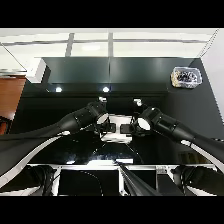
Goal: Fold the box and place the chain.
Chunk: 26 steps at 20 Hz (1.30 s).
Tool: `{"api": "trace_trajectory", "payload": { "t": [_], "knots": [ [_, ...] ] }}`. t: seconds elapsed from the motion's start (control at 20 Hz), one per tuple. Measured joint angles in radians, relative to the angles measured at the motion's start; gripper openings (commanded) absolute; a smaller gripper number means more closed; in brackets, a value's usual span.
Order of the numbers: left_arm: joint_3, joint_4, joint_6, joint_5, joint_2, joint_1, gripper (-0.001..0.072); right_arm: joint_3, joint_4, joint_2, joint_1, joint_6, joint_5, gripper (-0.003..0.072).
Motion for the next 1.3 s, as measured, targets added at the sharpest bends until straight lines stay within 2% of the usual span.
{"api": "trace_trajectory", "payload": {
  "t": [0.2, 0.25, 0.35, 0.4, 0.5, 0.7, 0.75, 0.8, 0.95, 1.05, 1.25, 1.3],
  "knots": [
    [0.000, 0.000, 0.000, 0.002, 0.000, 0.000, 0.0025, 0.006, 0.006, -0.029, 0.004, 0.017, 0.002, 0.0314],
    [0.000, 0.000, 0.000, 0.002, 0.000, 0.000, 0.0025, 0.007, 0.006, -0.034, 0.004, 0.019, 0.000, 0.0250],
    [0.000, 0.000, 0.000, 0.003, 0.000, 0.000, 0.0025, 0.009, 0.008, -0.039, 0.005, 0.024, -0.005, 0.0218],
    [0.000, 0.000, -0.001, 0.003, 0.000, 0.000, 0.0025, 0.010, 0.007, -0.042, 0.005, 0.023, -0.005, 0.0092],
    [0.000, -0.002, -0.003, 0.002, 0.000, 0.000, 0.0025, 0.010, 0.008, -0.043, 0.005, 0.031, -0.006, 0.0014],
    [0.000, -0.003, -0.003, 0.001, 0.000, 0.000, 0.0025, 0.010, 0.006, -0.044, 0.005, 0.029, -0.006, 0.0016],
    [0.000, -0.002, -0.002, 0.001, 0.000, 0.000, 0.0025, 0.010, 0.006, -0.044, 0.005, 0.028, -0.007, 0.0051],
    [0.000, 0.000, -0.002, 0.003, 0.000, 0.000, 0.0025, 0.010, 0.004, -0.045, 0.005, 0.024, -0.008, 0.0148],
    [0.000, 0.003, 0.001, 0.003, 0.000, 0.000, 0.0025, 0.010, 0.000, -0.045, 0.005, 0.021, -0.013, 0.0140],
    [0.000, 0.002, 0.001, 0.003, 0.000, 0.000, 0.0025, 0.010, 0.004, -0.045, 0.005, 0.021, -0.017, 0.0015],
    [0.000, -0.002, -0.003, 0.002, 0.000, 0.000, 0.0025, 0.010, 0.005, -0.045, 0.005, 0.026, -0.017, 0.0019],
    [0.000, -0.001, -0.002, 0.002, 0.000, 0.000, 0.0025, 0.010, 0.005, -0.045, 0.005, 0.025, -0.017, 0.0110]
  ]
}}
